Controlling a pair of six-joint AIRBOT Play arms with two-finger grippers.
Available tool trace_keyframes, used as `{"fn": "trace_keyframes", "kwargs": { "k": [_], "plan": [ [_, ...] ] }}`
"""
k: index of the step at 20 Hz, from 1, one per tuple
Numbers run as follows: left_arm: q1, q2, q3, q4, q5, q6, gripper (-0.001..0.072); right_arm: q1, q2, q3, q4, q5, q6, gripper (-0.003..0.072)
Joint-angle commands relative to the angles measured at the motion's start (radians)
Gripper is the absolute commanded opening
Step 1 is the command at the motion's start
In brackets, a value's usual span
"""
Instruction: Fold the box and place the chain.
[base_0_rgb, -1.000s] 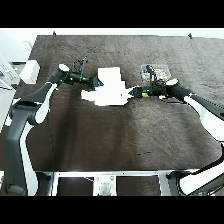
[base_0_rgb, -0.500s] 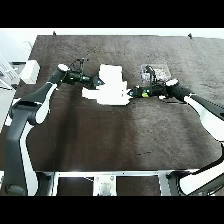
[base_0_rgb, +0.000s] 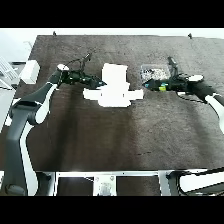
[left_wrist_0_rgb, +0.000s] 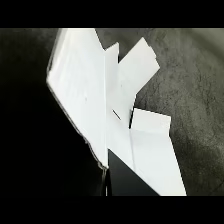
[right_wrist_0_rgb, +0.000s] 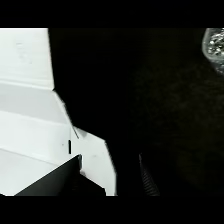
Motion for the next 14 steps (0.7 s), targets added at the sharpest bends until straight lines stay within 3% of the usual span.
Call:
{"fn": "trace_keyframes", "kwargs": {
  "k": [1, 6, 11, 14],
  "plan": [
    [0.000, 0.000, -0.003, -0.049, -0.019, 0.223, 0.0016, -0.047, 0.026, -0.005, 0.000, 0.019, -0.002, 0.0455],
    [-0.007, 0.001, -0.017, -0.115, -0.016, 0.402, 0.0015, -0.047, 0.026, -0.045, 0.008, -0.022, -0.071, 0.0455],
    [-0.064, 0.001, -0.132, -0.097, 0.092, 0.598, 0.0015, -0.046, 0.026, -0.105, 0.156, -0.072, -0.237, 0.0455],
    [-0.067, 0.001, -0.182, -0.099, 0.105, 0.691, 0.0015, -0.046, 0.026, -0.122, 0.174, -0.072, -0.273, 0.0455]
  ]
}}
